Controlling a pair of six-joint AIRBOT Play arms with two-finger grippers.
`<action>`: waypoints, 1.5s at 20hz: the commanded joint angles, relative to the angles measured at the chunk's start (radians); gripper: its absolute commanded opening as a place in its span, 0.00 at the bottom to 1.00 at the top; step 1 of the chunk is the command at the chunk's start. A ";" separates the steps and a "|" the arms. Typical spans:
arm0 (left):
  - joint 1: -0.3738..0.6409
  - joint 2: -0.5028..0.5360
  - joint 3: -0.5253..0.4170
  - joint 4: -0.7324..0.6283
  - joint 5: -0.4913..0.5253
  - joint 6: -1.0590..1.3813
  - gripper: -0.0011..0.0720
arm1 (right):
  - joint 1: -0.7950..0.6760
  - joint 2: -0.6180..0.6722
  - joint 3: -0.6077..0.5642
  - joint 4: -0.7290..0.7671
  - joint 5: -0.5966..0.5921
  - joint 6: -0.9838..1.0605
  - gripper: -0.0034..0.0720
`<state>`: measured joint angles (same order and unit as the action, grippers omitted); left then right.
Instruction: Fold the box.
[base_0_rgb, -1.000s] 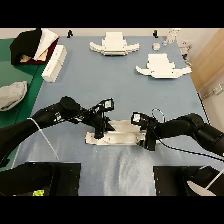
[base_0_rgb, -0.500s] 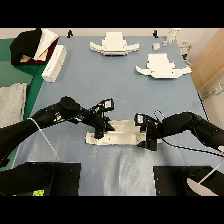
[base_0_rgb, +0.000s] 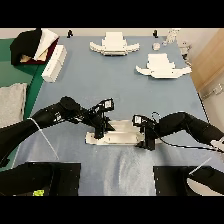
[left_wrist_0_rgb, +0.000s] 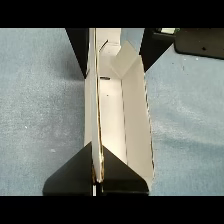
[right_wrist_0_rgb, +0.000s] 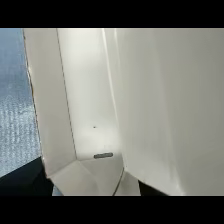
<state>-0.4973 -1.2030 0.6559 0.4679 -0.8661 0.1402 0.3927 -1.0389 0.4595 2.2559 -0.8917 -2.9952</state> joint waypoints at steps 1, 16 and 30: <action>0.000 -0.001 0.000 0.000 0.000 0.000 0.03 | 0.002 -0.026 0.001 0.005 0.004 -0.010 0.99; 0.000 -0.001 0.000 0.000 0.000 0.000 0.03 | 0.020 0.045 -0.013 -0.011 0.028 -0.010 0.91; 0.000 -0.001 0.000 0.000 0.000 0.000 0.03 | 0.027 0.028 -0.038 0.000 0.079 -0.010 0.91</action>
<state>-0.4976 -1.2034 0.6559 0.4679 -0.8661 0.1402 0.4183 -1.0100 0.4221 2.2539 -0.8196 -3.0047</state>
